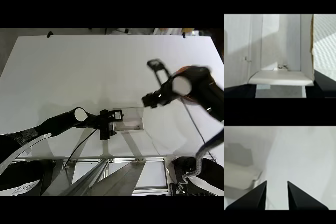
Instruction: Fold the box and place the chain.
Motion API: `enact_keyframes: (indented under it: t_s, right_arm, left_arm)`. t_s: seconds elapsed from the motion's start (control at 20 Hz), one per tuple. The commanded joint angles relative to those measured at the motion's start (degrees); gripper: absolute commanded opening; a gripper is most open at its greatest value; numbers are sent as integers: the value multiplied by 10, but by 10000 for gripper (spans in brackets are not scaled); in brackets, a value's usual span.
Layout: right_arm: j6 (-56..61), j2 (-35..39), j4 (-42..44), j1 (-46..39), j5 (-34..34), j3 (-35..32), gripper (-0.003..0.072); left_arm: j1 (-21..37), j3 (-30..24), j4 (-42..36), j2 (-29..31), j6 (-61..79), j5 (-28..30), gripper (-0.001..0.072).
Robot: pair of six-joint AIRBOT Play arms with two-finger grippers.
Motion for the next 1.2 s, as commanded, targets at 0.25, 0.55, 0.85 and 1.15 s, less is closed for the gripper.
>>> enact_keyframes:
  t_s: [0.25, 0.55, 0.85, 1.15]
  right_arm:
    - [-124, -77, -28, -326, -48, 45, 231]
    - [-128, -165, -28, -402, -90, 45, 231]
    - [-121, -224, -20, -402, -123, 45, 223]
    - [-121, -254, -10, -402, -133, 45, 217]
  left_arm:
    - [0, 0, 0, 0, 0, 0, 252]
    - [0, 0, 0, 0, 0, 0, 252]
    - [0, 0, 0, 0, 0, 0, 252]
    - [0, 0, 0, 0, 0, 0, 252]
